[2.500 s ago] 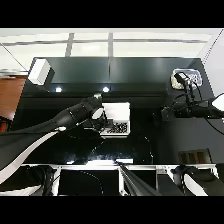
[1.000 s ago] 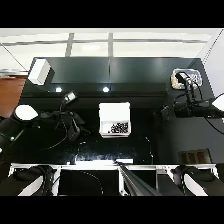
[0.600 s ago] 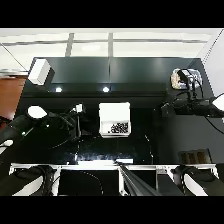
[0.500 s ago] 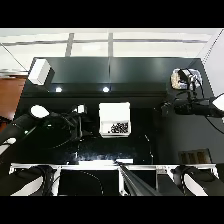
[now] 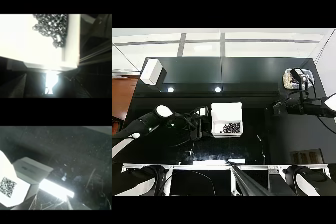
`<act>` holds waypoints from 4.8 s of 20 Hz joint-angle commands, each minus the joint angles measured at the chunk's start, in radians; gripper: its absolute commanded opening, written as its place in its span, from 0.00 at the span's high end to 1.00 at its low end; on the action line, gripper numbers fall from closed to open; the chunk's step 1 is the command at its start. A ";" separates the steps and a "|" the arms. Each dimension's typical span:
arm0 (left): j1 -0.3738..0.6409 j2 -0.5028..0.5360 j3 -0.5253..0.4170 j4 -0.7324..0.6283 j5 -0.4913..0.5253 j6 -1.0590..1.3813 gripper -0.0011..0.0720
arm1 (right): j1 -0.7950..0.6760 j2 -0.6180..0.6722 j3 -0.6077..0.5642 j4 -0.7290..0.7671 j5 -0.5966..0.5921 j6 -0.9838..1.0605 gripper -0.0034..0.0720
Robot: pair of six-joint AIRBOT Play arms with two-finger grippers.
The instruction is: Fold the box and place the chain.
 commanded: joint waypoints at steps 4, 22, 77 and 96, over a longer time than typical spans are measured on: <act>-0.037 -0.051 0.032 -0.079 0.017 0.005 0.01 | 0.000 0.000 0.001 0.000 0.012 0.000 0.39; -0.082 -0.054 0.035 -0.071 0.056 -0.019 0.37 | 0.013 -0.010 0.002 0.040 -0.087 0.015 0.03; -0.082 -0.054 0.035 -0.072 0.059 -0.022 0.38 | 0.485 -0.253 0.026 0.094 -0.044 -0.758 0.04; -0.082 -0.054 0.035 -0.072 0.059 -0.022 0.38 | 0.519 -0.251 0.074 -0.003 -0.151 -0.700 0.51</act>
